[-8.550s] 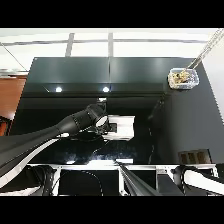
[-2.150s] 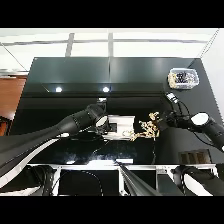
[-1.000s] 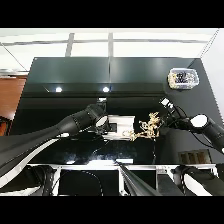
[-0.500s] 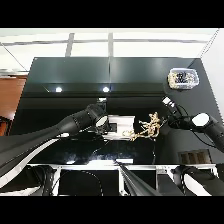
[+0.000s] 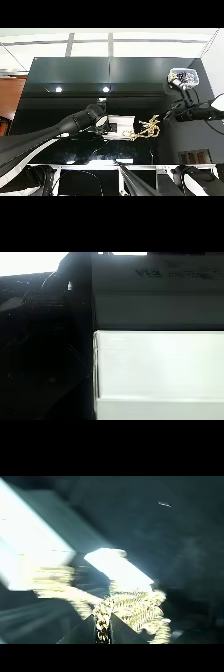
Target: Fold the box and place the chain.
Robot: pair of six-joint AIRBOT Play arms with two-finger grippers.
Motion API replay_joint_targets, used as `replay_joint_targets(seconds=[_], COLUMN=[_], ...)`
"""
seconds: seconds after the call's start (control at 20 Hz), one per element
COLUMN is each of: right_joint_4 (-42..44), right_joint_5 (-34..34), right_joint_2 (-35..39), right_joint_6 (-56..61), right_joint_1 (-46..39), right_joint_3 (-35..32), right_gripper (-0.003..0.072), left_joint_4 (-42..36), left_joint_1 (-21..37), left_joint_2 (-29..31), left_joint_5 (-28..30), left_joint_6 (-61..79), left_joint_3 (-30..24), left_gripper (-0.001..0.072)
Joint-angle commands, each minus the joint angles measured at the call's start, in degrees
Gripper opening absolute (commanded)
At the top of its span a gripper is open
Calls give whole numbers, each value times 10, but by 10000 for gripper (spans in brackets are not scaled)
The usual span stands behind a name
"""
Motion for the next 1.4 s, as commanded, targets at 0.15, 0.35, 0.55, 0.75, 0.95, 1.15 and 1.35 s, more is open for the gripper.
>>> replay_joint_targets(seconds=[0.15, 0.35, 0.55, 0.75, 0.95, 1.15, 1.35], right_joint_4=[201, 241, 277, 273, 193, 172, 158], right_joint_5=[150, 143, 97, 83, 28, 20, 77], right_joint_2=[3, 2, -14, -67, -130, -175, -160], right_joint_6=[46, 45, 44, 44, 44, 50, 51], right_joint_1=[1, 31, 80, 129, 170, 187, 122], right_joint_3=[94, 94, 94, 90, 87, 85, 86], right_gripper=[13, 7, 6, 7, 7, 23, 390], left_joint_4=[0, 0, 0, 0, 0, 0, 0], left_joint_1=[0, 0, 0, 0, 0, 0, 0], left_joint_2=[0, 0, 0, 0, 0, 0, 0], left_joint_5=[0, 0, 0, 0, 0, 0, 0], left_joint_6=[0, 0, 0, 0, 0, 0, 0], left_joint_3=[0, 0, 0, 0, 0, 0, 0], left_gripper=[31, 31, 31, 31, 31, 31, 31])
